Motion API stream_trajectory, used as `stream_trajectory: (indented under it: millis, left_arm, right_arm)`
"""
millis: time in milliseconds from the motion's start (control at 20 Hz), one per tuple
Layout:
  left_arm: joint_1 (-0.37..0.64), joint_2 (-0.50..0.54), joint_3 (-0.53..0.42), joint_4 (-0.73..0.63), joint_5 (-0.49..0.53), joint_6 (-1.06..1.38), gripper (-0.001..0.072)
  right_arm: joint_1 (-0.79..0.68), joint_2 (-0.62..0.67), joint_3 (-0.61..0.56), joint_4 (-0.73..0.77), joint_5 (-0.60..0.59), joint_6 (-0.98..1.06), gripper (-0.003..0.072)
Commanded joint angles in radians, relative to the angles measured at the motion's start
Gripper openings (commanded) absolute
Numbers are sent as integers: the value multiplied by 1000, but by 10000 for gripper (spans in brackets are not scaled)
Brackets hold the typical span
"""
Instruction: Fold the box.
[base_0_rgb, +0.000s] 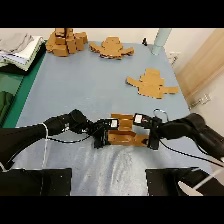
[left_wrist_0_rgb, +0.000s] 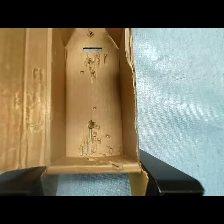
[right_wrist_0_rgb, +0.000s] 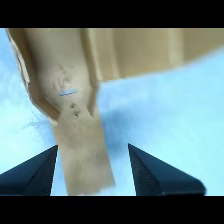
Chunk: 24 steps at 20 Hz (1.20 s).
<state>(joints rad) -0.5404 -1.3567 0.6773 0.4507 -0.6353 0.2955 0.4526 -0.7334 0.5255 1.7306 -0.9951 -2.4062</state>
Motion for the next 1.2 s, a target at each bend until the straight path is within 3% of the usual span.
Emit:
stream_trajectory:
  millis: [0,150,400,700,1150]
  left_arm:
    - [-1,0,0,0,0,0,520]
    - [-1,0,0,0,0,0,519]
    - [-1,0,0,0,1,0,519]
    - [0,0,14,2,5,0,519]
    - [79,31,12,48,-1,-131,520]
  right_arm:
    - [0,196,1,-23,-34,320,720]
    - [0,326,1,112,-35,589,720]
    - [4,418,1,330,-32,730,720]
    - [4,360,-1,451,34,868,720]
    - [4,189,-1,451,80,996,720]
